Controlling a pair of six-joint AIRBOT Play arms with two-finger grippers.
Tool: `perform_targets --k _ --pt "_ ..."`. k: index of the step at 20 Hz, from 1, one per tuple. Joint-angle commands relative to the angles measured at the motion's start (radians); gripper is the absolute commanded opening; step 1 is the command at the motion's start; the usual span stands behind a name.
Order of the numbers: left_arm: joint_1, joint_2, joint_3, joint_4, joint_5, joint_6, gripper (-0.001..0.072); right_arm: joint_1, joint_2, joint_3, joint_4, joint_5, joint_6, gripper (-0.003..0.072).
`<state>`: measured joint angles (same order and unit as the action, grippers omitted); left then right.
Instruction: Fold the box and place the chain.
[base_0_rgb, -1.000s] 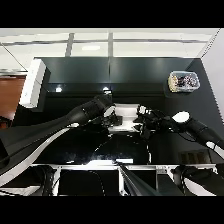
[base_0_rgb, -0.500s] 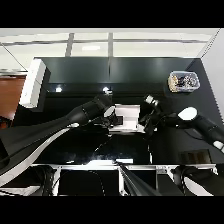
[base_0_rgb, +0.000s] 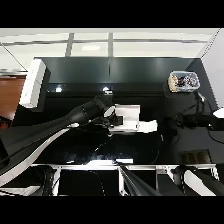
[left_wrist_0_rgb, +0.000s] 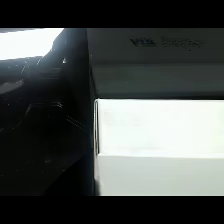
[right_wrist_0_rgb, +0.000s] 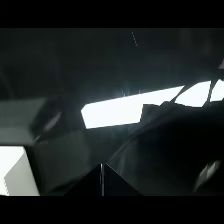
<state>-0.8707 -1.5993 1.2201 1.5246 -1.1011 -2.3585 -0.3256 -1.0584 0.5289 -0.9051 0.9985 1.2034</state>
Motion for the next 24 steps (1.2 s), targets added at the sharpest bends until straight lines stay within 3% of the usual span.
perform_targets --k 1,8,13,14,15,16,21,24 --pt "0.000 0.000 0.001 0.000 0.002 0.002 0.0026 0.028 -0.097 -0.029 0.048 0.103 0.047 0.0013" --pt "0.000 0.000 0.001 0.000 0.000 0.002 0.0026 0.229 -0.243 -0.026 0.360 0.117 -0.165 0.0013" --pt "0.000 0.000 0.001 0.000 0.000 0.002 0.0026 0.233 -0.244 0.045 0.369 0.217 -0.191 0.0018" --pt "0.000 0.000 0.001 0.000 0.000 0.002 0.0026 0.233 -0.244 0.061 0.370 0.240 -0.191 0.0147" --pt "0.000 0.000 0.001 0.000 0.000 0.002 0.0026 0.233 -0.244 0.079 0.370 0.266 -0.191 0.0422" --pt "0.000 0.000 0.001 0.000 0.000 0.002 0.0026 0.233 -0.243 0.095 0.370 0.281 -0.191 0.0601" --pt "0.000 0.000 0.001 0.000 0.001 0.002 0.0026 0.292 -0.243 0.117 0.377 0.270 -0.185 0.0617" --pt "0.000 0.000 0.001 0.000 0.001 0.002 0.0026 0.381 -0.243 0.121 0.372 0.171 -0.125 0.0615"
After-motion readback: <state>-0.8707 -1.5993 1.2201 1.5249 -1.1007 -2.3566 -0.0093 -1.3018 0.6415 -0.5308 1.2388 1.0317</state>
